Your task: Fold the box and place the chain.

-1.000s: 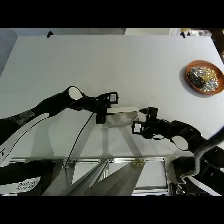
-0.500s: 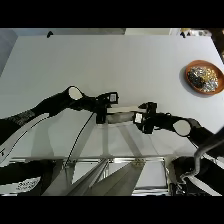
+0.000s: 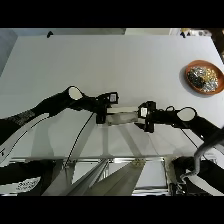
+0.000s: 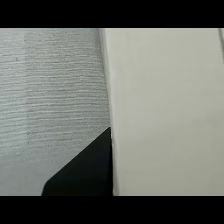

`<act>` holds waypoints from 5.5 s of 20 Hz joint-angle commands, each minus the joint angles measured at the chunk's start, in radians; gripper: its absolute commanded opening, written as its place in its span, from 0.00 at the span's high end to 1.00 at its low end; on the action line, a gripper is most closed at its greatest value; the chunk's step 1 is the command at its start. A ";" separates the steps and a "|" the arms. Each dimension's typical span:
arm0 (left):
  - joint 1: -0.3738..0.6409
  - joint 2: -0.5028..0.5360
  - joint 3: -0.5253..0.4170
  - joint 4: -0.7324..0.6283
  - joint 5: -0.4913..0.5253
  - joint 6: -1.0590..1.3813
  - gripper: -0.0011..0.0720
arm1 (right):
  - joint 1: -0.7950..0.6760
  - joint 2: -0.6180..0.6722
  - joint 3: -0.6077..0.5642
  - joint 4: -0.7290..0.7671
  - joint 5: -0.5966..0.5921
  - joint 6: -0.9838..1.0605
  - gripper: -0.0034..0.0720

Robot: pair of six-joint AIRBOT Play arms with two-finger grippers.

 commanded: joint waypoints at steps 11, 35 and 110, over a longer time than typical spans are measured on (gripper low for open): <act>0.000 0.001 0.000 0.000 0.000 0.000 0.97 | -0.034 -0.229 0.071 0.073 0.145 -0.108 0.06; 0.000 0.001 0.000 0.000 0.000 0.000 0.97 | -0.034 -0.282 0.071 0.069 0.144 -0.131 0.42; -0.158 -0.006 0.000 0.198 0.431 -0.838 0.98 | -0.034 -0.282 0.071 0.069 0.145 -0.131 0.42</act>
